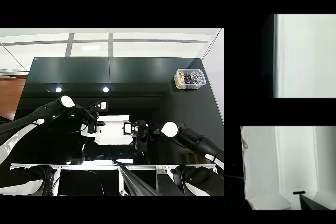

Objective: Fold the box and place the chain.

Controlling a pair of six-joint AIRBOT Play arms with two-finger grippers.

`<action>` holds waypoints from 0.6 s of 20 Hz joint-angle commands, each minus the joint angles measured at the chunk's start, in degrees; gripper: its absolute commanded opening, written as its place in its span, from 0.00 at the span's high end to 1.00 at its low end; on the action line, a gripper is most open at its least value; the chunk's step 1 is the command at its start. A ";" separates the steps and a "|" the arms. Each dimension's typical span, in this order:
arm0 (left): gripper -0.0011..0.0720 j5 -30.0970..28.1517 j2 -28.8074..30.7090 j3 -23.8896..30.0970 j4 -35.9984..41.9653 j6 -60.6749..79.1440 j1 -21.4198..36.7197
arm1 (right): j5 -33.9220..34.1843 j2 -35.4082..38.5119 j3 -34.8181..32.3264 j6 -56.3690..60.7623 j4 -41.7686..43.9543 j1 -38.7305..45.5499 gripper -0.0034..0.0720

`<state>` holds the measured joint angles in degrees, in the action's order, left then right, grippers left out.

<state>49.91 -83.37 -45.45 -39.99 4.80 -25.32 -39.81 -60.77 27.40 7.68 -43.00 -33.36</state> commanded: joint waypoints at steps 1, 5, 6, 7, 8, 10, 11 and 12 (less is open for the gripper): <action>0.94 0.24 -0.04 0.04 0.02 -0.42 0.00 | 1.33 -0.22 0.00 -0.92 5.70 -0.68 0.07; 0.94 0.24 -0.04 0.04 0.02 -0.42 -0.02 | 2.45 -0.17 1.05 -1.14 5.90 -0.61 0.07; 0.94 0.24 -0.04 0.04 0.04 -0.42 -0.02 | 2.29 -0.17 1.66 -1.14 5.22 -0.61 0.07; 0.94 0.24 -0.04 0.04 0.02 -0.42 -0.02 | 2.01 -0.11 2.47 -1.11 2.38 -0.61 0.07; 0.94 0.26 -0.04 0.04 0.02 -0.42 -0.02 | 1.95 -0.09 3.13 -1.07 -0.15 -0.50 0.07; 0.94 0.24 -0.04 0.04 0.00 -0.42 -0.02 | 2.38 -0.09 4.15 -1.09 -0.63 0.81 0.07; 0.94 0.24 -0.04 0.04 0.02 -0.39 -0.02 | 2.32 -0.09 4.81 -1.11 -0.61 1.36 0.07; 0.94 0.24 -0.04 0.04 0.02 -0.39 -0.02 | 2.40 -0.09 5.55 -1.14 -0.94 1.64 0.07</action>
